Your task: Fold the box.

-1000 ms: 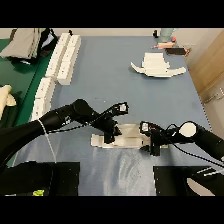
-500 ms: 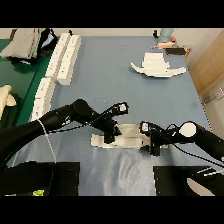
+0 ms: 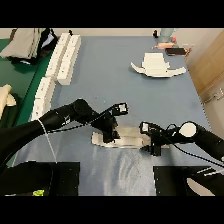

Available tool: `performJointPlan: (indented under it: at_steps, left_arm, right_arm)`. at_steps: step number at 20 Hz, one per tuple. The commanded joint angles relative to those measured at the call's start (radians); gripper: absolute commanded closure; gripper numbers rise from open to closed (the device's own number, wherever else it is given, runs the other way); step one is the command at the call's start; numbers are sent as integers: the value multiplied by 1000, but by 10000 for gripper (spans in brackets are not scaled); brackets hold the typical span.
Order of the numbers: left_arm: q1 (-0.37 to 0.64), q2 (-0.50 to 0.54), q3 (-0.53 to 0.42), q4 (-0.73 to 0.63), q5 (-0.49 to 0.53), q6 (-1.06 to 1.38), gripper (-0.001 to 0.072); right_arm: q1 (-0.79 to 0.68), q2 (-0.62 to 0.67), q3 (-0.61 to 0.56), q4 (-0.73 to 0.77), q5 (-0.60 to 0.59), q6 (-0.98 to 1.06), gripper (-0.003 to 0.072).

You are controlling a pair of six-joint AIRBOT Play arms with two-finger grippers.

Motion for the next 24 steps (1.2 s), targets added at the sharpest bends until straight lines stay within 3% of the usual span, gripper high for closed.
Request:
performJointPlan:
  at_steps: [1, 4, 6, 7, 8, 9, 10, 12, 16, 20, 24]
  left_arm:
    - [19, 43, 4, 101, -36, -148, 268]
    - [73, 139, 4, 292, -185, -390, 268]
    - [100, 201, 4, 331, -291, -480, 271]
    - [105, 226, 4, 330, -330, -531, 322]
    - [104, 246, 4, 328, -364, -597, 579]
    - [95, 261, 3, 313, -394, -632, 694]
    - [76, 263, 3, 286, -404, -694, 695]
    - [6, 245, 4, 210, -368, -803, 695]
    - [-122, 162, 4, 21, -89, -928, 695]
    - [-18, 117, 4, -228, 67, -925, 695]
    - [88, 56, 4, -241, 150, -970, 694]
  right_arm:
    - [1, 0, 1, 2, 0, -1, 147]
    - [1, 0, 1, 2, 0, -1, 147]
    - [1, 0, 1, 2, 0, -1, 146]
    - [1, 0, 1, 2, 0, -1, 147]
    - [1, 0, 1, 2, 0, -1, 147]
    - [1, 0, 1, 2, 0, -1, 146]
    - [1, 0, 1, 2, 0, -1, 147]
    - [1, 1, 1, 2, 0, -1, 147]
    - [1, 0, 1, 2, 0, -1, 147]
    - [1, 0, 1, 2, 0, -1, 146]
    - [1, 0, 1, 2, 0, -1, 146]
